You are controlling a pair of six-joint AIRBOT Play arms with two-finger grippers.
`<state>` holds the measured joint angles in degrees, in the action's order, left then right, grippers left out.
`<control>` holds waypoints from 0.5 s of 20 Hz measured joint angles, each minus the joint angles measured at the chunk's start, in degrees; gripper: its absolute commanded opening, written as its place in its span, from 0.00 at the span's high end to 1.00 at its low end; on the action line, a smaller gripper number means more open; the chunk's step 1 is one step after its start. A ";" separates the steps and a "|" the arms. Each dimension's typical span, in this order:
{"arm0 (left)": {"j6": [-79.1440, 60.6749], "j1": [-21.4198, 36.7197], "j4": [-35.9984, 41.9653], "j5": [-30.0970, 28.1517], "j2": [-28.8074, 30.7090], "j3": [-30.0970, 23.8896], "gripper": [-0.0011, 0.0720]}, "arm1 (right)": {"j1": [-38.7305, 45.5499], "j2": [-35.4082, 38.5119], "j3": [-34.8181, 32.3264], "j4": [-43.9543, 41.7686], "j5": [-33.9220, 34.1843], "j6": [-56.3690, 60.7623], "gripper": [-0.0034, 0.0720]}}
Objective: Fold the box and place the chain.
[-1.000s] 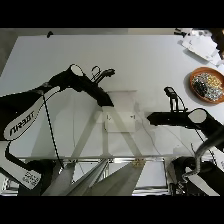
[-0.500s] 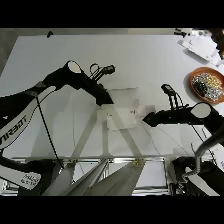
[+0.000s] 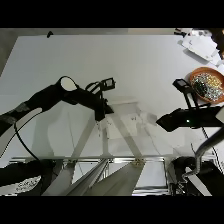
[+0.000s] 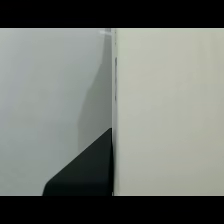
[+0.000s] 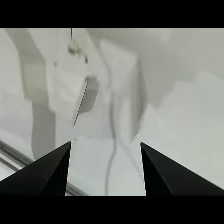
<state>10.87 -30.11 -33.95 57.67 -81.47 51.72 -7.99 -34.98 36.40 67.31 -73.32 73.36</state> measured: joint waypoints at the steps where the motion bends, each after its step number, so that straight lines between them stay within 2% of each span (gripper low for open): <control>1: -2.12 -0.72 1.01 -0.87 0.44 -1.07 0.97 | 0.00 2.27 0.13 0.55 -0.63 0.42 0.31; 4: -8.46 -3.17 2.97 -4.26 1.18 -2.91 0.97 | 0.00 6.73 0.35 1.75 -2.64 2.12 0.31; 10: -13.03 -5.88 3.54 -13.07 1.44 -3.82 0.97 | 0.00 9.16 0.44 2.40 -3.63 3.41 0.32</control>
<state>-2.15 -35.99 -30.41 44.60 -80.03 47.90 -7.99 -25.82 36.84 69.71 -76.95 76.77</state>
